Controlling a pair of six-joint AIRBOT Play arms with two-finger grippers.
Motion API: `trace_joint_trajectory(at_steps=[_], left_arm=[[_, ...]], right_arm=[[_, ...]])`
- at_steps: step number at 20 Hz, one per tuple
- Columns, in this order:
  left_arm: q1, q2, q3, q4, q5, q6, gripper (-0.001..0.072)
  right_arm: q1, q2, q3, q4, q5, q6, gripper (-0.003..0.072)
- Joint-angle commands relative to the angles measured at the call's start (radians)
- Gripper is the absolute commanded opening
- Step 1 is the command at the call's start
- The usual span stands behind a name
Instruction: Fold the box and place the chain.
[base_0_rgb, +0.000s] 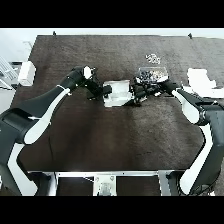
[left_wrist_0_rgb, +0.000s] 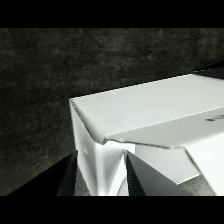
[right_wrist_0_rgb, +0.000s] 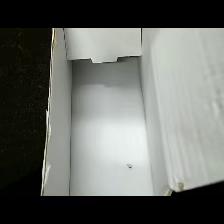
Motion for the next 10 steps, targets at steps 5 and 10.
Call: trace_joint_trajectory(at_steps=[5, 10], left_arm=[[-0.006, -0.003, 0.053, 0.044, -0.056, -0.029, 0.0349], [-0.018, -0.083, 0.171, 0.052, -0.148, -0.031, 0.0349]], right_arm=[[0.000, 0.000, 0.000, 0.000, 0.000, 0.000, 0.0572], [0.000, 0.000, 0.000, 0.000, 0.000, 0.000, 0.0572]])
